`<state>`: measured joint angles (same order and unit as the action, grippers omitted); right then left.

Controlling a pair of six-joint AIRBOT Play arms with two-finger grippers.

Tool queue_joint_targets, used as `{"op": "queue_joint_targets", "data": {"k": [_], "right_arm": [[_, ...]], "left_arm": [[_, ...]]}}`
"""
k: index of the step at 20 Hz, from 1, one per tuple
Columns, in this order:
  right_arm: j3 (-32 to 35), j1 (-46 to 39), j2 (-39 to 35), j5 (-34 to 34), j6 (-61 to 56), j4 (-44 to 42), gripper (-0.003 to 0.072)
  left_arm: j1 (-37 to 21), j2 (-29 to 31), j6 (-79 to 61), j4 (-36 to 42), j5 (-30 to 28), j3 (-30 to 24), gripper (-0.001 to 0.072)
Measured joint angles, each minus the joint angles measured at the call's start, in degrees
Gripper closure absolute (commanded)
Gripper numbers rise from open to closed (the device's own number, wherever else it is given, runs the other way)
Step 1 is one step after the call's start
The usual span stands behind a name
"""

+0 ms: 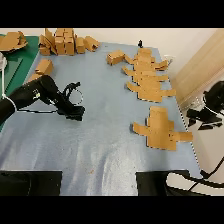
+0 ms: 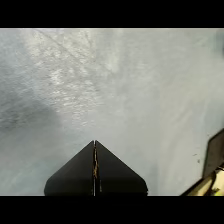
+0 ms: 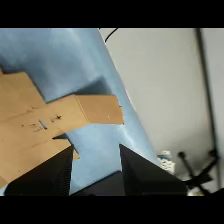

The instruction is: Fold the box.

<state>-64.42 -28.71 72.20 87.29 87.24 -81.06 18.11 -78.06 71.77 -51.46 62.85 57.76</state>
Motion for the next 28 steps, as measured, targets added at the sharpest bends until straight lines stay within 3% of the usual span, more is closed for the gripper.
{"op": "queue_joint_targets", "data": {"k": [7, 15, 16, 17, 18, 19, 20, 21, 22, 28], "right_arm": [[7.3, -17.7, 1.0, -8.5, 14.4, -8.9, 0.0215], [8.5, -21.4, 5.7, -12.1, 24.9, -19.5, 0.0222], [8.5, -21.4, 6.2, -12.3, 25.9, -21.3, 0.0257], [8.5, -21.5, 6.6, -12.3, 27.0, -23.1, 0.0350], [8.5, -21.5, 6.8, -12.1, 28.1, -25.3, 0.0355], [8.5, -21.6, 6.9, -11.4, 29.3, -28.0, 0.0420], [8.5, -21.6, 6.9, -10.5, 30.3, -31.0, 0.0493], [8.5, -21.4, 6.8, -9.4, 31.0, -33.7, 0.0622], [8.5, -21.0, 6.6, -8.1, 31.6, -36.5, 0.0683], [10.4, -13.0, 4.0, 1.6, 30.0, -44.5, 0.0685]], "left_arm": [[-0.3, 2.8, -6.4, 15.0, 0.1, -1.0, 0.0699], [-0.3, 3.1, -8.2, 21.9, 1.9, -1.1, 0.0698], [-0.3, 3.1, -8.3, 22.7, 2.0, -1.1, 0.0699], [-0.3, 3.1, -8.3, 23.3, 2.0, -1.1, 0.0699], [-0.3, 3.1, -8.3, 23.9, 2.0, -1.1, 0.0699], [-0.3, 3.1, -8.3, 24.3, 1.9, -1.1, 0.0699], [-0.3, 3.1, -8.3, 24.8, 1.5, -1.1, 0.0699], [-0.3, 3.1, -8.4, 24.9, 1.2, -1.1, 0.0699], [-0.3, 3.1, -8.4, 25.2, 0.7, -1.1, 0.0699], [-0.3, 3.1, -9.3, 25.9, -0.4, -1.1, 0.0699]]}}
